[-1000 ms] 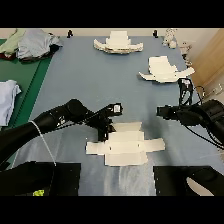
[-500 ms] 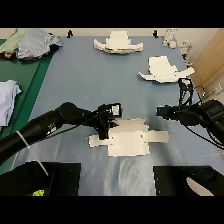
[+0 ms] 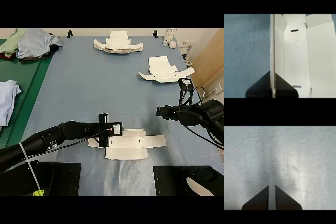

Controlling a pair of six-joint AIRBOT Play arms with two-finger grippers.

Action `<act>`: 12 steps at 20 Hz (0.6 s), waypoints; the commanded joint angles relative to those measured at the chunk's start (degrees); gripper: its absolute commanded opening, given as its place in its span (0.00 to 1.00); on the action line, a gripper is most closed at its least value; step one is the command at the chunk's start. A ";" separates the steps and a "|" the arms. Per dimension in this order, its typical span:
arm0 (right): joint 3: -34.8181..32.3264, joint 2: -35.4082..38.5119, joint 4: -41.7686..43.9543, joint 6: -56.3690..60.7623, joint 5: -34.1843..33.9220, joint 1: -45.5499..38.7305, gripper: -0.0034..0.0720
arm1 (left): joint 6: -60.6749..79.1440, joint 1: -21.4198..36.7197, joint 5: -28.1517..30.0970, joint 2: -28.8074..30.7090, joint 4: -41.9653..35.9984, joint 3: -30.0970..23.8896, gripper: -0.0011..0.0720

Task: Fold the box.

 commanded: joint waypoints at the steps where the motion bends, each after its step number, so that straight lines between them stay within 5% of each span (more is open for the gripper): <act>1: 0.04 0.00 0.17 0.04 0.00 0.02 0.20 | 0.24 -0.39 -0.81 -0.04 0.96 -0.46 0.03; 5: 0.04 0.00 0.20 0.04 0.00 0.02 0.20 | -0.90 -0.39 -6.75 0.00 1.16 0.63 0.03; 12: 0.04 0.00 0.17 0.04 0.09 0.02 0.20 | -16.76 -0.39 -14.38 -0.20 13.97 4.37 0.03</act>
